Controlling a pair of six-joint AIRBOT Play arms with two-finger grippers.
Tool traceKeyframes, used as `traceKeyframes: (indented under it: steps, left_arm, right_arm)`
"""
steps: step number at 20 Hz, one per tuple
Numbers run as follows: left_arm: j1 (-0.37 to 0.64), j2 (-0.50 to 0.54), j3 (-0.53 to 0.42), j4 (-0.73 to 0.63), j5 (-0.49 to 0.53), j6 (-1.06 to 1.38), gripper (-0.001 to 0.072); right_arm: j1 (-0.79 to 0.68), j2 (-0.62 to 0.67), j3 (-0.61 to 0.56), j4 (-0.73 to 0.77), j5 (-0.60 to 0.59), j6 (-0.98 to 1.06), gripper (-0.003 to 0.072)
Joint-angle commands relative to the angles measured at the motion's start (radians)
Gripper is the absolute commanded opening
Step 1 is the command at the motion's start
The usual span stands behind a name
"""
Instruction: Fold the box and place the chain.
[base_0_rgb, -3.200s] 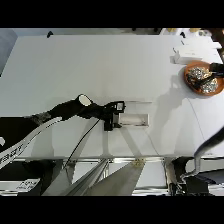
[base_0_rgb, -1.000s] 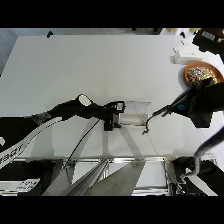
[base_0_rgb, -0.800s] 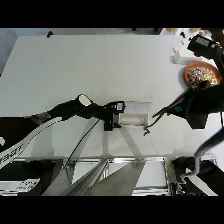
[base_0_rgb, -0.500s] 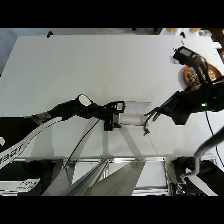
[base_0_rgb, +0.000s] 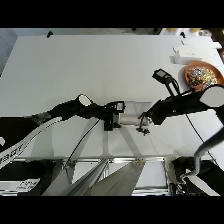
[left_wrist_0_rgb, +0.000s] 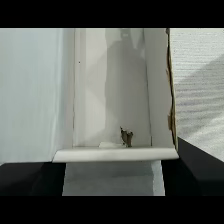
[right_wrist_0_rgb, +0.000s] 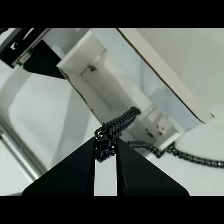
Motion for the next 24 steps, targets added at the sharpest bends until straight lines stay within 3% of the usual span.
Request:
traceKeyframes:
  steps: [1,10,12,16,17,19,20,22,24]
  left_arm:
    - [0.001,0.001,0.000,0.000,0.000,0.000,0.0276]
    - [0.001,0.001,0.000,0.000,0.000,0.000,0.0276]
    - [0.001,0.001,0.000,0.000,0.000,0.000,0.0276]
    - [0.001,0.001,0.000,0.000,0.000,0.000,0.0276]
    - [0.001,0.001,0.000,0.000,0.000,0.000,0.0276]
    - [0.001,0.001,0.000,0.000,0.000,0.000,0.0276]
    - [0.001,0.001,0.000,0.000,0.000,0.000,0.0276]
    - [0.001,0.001,0.000,0.000,0.000,0.000,0.0276]
    - [0.001,0.001,0.000,0.000,0.000,0.000,0.0276]
  right_arm:
    - [0.058,-0.054,-0.038,-0.014,-0.121,-0.013,0.0018]
    - [0.070,-0.127,-0.038,0.017,-0.151,0.031,0.0021]
    - [0.070,-0.127,-0.038,0.026,-0.151,0.031,0.0063]
    - [0.070,-0.125,-0.038,0.027,-0.119,0.036,0.0068]
    - [0.070,-0.122,-0.038,0.026,-0.107,0.054,0.0133]
    - [0.070,-0.103,-0.037,0.023,-0.084,0.058,0.0375]
    - [0.070,-0.085,-0.037,0.011,-0.084,0.058,0.0388]
    - [0.069,-0.039,-0.037,-0.031,-0.088,0.061,0.0367]
    - [0.069,0.018,-0.037,-0.123,-0.061,0.102,0.0237]
